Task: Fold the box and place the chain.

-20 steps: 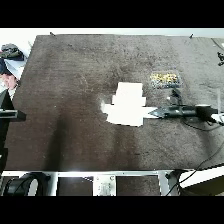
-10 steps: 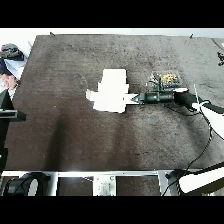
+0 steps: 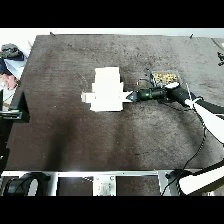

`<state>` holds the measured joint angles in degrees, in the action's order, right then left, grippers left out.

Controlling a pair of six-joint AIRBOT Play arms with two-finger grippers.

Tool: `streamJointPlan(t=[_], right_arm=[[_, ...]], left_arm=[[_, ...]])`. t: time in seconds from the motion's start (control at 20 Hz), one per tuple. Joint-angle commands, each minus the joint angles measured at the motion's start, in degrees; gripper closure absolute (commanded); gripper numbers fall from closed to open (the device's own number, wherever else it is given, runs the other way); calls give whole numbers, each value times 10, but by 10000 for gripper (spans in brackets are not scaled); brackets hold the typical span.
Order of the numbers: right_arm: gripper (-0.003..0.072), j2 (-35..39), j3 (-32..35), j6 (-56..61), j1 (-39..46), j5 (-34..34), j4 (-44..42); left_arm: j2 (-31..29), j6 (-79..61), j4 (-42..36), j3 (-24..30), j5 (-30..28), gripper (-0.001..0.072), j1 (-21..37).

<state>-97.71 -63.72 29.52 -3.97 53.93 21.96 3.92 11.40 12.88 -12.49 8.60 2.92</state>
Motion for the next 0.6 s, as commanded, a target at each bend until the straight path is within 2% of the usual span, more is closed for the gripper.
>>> streamJointPlan(t=[0.0, 0.15, 0.25, 0.35, 0.55], right_arm=[[672, -5, -3, -13, -9, -5, 8], [672, -5, -3, -13, -9, -6, 7], [672, -5, -3, -13, -9, -6, 5], [672, -5, -3, -12, -9, -4, 5], [672, -5, -3, -12, -9, -2, -9]], left_arm=[[37, -7, -1, -15, 57, 114, 0], [153, -14, 0, -75, 103, 115, 0], [257, -14, 0, -132, 128, 115, 0], [370, -14, 0, -203, 170, 115, 0], [592, -13, 0, -370, 306, 115, 0]])
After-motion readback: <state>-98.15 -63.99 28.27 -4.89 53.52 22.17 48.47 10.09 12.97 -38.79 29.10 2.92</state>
